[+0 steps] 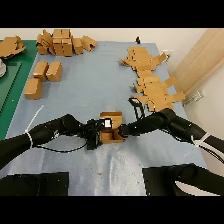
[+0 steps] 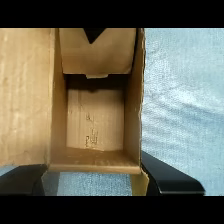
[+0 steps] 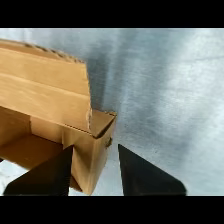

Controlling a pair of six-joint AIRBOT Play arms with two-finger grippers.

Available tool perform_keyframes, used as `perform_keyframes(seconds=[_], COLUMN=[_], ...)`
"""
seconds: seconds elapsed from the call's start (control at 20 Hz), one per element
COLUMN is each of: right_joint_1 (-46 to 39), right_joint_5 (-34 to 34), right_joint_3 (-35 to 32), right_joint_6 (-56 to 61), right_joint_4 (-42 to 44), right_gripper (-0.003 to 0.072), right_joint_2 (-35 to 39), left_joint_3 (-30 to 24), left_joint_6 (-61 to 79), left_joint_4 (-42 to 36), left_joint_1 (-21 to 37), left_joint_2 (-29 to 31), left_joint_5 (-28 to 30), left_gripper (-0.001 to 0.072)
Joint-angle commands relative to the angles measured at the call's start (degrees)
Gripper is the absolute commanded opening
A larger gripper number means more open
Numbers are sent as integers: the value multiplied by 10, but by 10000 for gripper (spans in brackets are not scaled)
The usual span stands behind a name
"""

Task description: Fold the box.

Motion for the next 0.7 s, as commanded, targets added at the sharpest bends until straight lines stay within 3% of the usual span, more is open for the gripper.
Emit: perform_keyframes(seconds=[0.0,0.15,0.45,0.65], right_joint_1=[68,106,141,142], right_joint_5=[-55,-100,-183,-217], right_joint_3=[53,95,178,190], right_joint_6=[172,256,296,313], right_joint_4=[-150,-199,-209,-210], right_gripper=[439,439,438,416], right_joint_2=[-39,-74,-174,-212], left_joint_3=[0,0,0,0], left_joint_6=[0,0,0,0], left_joint_4=[0,0,0,0], left_joint_1=[0,0,0,0], left_joint_2=[0,0,0,0], left_joint_5=[0,0,0,0], left_gripper=[460,460,460,460])
